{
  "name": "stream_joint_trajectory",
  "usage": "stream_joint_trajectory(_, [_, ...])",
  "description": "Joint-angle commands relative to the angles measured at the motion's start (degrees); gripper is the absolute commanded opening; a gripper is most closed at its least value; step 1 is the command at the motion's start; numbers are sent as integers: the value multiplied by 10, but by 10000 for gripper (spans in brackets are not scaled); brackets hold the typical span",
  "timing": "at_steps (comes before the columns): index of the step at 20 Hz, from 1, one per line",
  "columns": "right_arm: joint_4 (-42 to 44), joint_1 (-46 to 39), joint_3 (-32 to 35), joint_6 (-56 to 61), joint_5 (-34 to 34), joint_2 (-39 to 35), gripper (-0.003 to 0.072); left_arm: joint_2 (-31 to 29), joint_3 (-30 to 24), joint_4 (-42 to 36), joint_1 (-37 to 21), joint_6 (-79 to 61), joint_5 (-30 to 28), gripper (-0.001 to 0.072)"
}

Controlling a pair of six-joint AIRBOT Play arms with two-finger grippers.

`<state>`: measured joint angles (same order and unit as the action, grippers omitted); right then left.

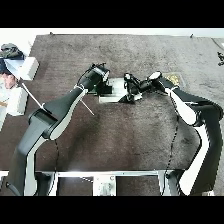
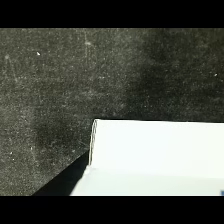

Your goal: Fold the box and place the chain.

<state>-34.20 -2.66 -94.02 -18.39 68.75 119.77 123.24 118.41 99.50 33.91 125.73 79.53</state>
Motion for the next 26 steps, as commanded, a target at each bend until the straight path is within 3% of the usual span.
stream_joint_trajectory(1, [0, 0, 0, 0, 0, 0, 438, -2, 0, 2, 0, -2, 1, 13])
stream_joint_trajectory(5, [0, 0, 0, 0, 0, 0, 438, -14, 0, -3, 0, -3, 5, 16])
stream_joint_trajectory(7, [0, 0, 0, 0, 0, 0, 438, -26, 0, -6, 0, -37, -3, 260])
stream_joint_trajectory(8, [0, 0, 0, 0, 0, 0, 438, -29, 0, -7, 0, -52, -7, 295])
stream_joint_trajectory(12, [0, 0, 0, 0, 0, 0, 437, -31, 0, -36, -2, -63, -4, 296])
stream_joint_trajectory(13, [0, 0, 0, 0, 0, 0, 438, -31, 0, -38, -2, -74, -4, 341])
stream_joint_trajectory(14, [-1, 0, 0, 0, 0, 0, 438, -32, 0, -40, -2, -102, -5, 562])
stream_joint_trajectory(15, [0, 0, 0, 0, 0, 0, 438, -34, 0, -40, -2, -138, -4, 720])
stream_joint_trajectory(26, [0, 0, 0, 0, 0, 0, 438, -130, -7, -45, -32, -307, -25, 710])
